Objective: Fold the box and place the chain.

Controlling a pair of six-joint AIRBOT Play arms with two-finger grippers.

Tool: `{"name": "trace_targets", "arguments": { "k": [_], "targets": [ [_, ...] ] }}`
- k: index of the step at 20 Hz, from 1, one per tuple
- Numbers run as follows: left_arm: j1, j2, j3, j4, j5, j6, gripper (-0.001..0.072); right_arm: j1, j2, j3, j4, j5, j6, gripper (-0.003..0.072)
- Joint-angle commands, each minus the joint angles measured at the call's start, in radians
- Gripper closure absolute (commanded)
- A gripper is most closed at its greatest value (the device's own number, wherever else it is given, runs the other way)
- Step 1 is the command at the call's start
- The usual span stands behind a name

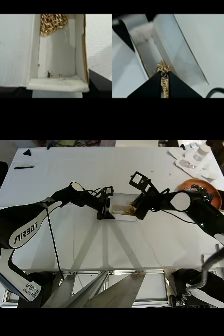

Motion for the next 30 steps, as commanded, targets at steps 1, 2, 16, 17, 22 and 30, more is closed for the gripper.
{"name": "trace_targets", "arguments": {
  "k": [1, 2, 16, 17, 22, 30],
  "targets": [
    [0.0, 0.0, 0.0, 0.0, 0.0, 0.0, 0.0453, 0.074, -0.009, 0.001, 0.054, -0.166, 0.002, 0.068],
    [0.0, 0.001, 0.0, 0.0, 0.0, 0.0, 0.0453, 0.079, -0.024, 0.001, 0.066, -0.185, 0.001, 0.068],
    [0.0, 0.001, 0.0, 0.0, 0.0, 0.0, 0.0453, 0.091, -0.191, 0.001, 0.159, -0.17, -0.005, 0.068],
    [0.0, 0.001, 0.0, 0.0, 0.0, 0.0, 0.0453, 0.103, -0.191, 0.001, 0.178, -0.182, -0.016, 0.068],
    [0.0, 0.0, 0.0, 0.0, 0.0, 0.0, 0.0453, 0.178, -0.191, 0.001, 0.23, -0.28, -0.066, 0.0681],
    [0.0, 0.0, 0.0, 0.0, 0.0, 0.0, 0.0453, 0.195, -0.206, 0.001, 0.18, -0.324, -0.056, 0.0678]
  ]
}}
